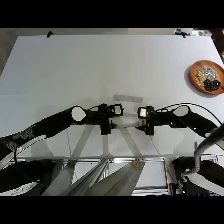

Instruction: Fold the box and place the chain.

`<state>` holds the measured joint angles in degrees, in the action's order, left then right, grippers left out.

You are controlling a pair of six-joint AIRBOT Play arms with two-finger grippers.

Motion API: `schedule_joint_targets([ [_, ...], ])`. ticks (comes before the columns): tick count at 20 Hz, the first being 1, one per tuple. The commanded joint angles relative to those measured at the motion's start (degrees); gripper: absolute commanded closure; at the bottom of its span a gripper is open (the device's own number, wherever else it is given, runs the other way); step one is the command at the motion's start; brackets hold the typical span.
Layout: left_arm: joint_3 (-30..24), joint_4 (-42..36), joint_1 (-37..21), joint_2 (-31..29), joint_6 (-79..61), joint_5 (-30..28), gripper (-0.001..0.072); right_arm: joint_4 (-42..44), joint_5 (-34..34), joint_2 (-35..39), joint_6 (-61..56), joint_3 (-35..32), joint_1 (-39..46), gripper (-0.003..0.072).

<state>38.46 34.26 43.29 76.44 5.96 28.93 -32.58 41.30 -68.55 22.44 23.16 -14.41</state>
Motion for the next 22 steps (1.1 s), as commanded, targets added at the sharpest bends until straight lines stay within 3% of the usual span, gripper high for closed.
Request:
schedule_joint_targets([
  [1,0.02,-0.66,0.04,0.66,-0.02,-0.02,0.0331,0.04,0.02,-0.02,-0.04,0.00,-0.04,0.0204],
  [2,0.00,-1.03,0.04,1.20,-0.02,0.04,0.0462,0.04,0.02,-0.02,-0.04,0.00,-0.04,0.0204],
  [5,0.02,-2.78,0.07,2.75,-0.07,0.00,0.0355,0.02,0.02,-0.02,-0.04,0.00,-0.04,0.0204],
  [7,0.00,-2.75,0.09,3.17,-0.76,-0.04,0.0337,0.04,0.02,-0.02,-0.04,0.00,-0.04,0.0204],
  [8,0.02,-2.78,0.13,3.13,-1.05,-0.44,0.0249,0.04,0.02,-0.02,-0.04,0.00,-0.04,0.0204],
  [9,0.02,-2.78,0.17,3.13,-1.05,-1.16,0.0214,0.04,0.02,-0.02,-0.04,0.00,-0.04,0.0204],
  [15,0.02,-6.62,0.42,2.49,-1.03,-0.83,0.0209,0.02,0.02,-0.02,-0.04,0.00,-0.04,0.0204],
  [17,0.02,-10.01,0.37,0.90,-1.01,0.68,0.0262,0.02,0.02,-0.02,-0.04,0.00,-0.04,0.0204],
  [22,0.02,-10.67,0.26,-5.09,-0.33,4.35,0.0509,0.04,0.02,-0.02,-0.04,0.00,-0.04,0.0204],
])
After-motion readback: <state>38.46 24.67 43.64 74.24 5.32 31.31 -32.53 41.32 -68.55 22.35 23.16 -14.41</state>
